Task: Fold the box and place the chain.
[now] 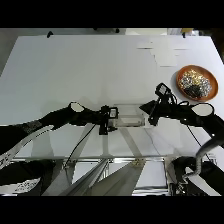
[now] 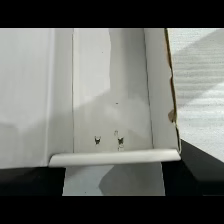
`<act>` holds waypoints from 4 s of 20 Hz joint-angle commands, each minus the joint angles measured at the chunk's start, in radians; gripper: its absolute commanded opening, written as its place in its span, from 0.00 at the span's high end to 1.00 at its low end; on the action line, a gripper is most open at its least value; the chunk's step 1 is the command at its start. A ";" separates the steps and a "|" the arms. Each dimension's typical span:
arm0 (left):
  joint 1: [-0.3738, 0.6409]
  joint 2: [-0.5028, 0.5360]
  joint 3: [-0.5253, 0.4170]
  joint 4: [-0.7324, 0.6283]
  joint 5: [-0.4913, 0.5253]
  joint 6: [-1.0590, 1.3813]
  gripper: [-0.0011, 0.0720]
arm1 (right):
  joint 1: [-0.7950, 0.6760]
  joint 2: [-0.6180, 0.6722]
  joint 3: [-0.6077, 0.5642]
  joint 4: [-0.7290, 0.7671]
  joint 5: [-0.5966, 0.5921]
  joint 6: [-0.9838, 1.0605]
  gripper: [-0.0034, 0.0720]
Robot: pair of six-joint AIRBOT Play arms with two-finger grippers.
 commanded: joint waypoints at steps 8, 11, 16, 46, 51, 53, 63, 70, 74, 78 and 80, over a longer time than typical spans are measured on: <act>0.000 0.000 0.001 0.000 0.000 0.000 0.70 | 0.001 -0.134 0.000 0.049 -0.033 0.074 0.93; 0.000 0.000 0.001 0.000 0.000 0.000 0.70 | 0.001 -0.111 0.004 0.048 -0.016 0.135 0.93; 0.000 0.000 0.001 0.000 0.000 0.000 0.70 | 0.000 0.075 0.039 -0.012 0.082 0.162 0.93; 0.000 0.000 0.001 0.000 0.000 0.000 0.70 | 0.001 -0.043 0.036 -0.399 0.166 -0.438 0.82; 0.000 0.000 0.001 0.000 0.000 0.000 0.70 | 0.001 -0.050 0.029 -0.397 0.183 -0.438 0.82; 0.000 0.000 0.001 0.000 0.000 0.000 0.70 | 0.007 -0.057 0.020 -0.398 0.188 -0.438 0.82; 0.000 0.000 0.001 0.000 0.000 0.000 0.70 | 0.084 -0.112 0.020 -0.322 0.093 -0.445 0.82; 0.000 0.000 0.001 0.000 0.000 0.000 0.70 | 0.084 -0.134 0.020 -0.266 0.101 -0.440 0.38; 0.000 0.000 0.001 0.000 0.000 0.000 0.70 | 0.084 -0.133 0.020 -0.272 0.129 -0.434 0.33; 0.000 0.000 0.001 0.000 0.000 0.000 0.70 | 0.083 -0.078 0.020 -0.429 0.132 -0.238 0.93; 0.000 0.000 0.001 0.000 0.000 0.000 0.70 | 0.083 -0.041 0.020 -0.533 0.137 -0.083 0.93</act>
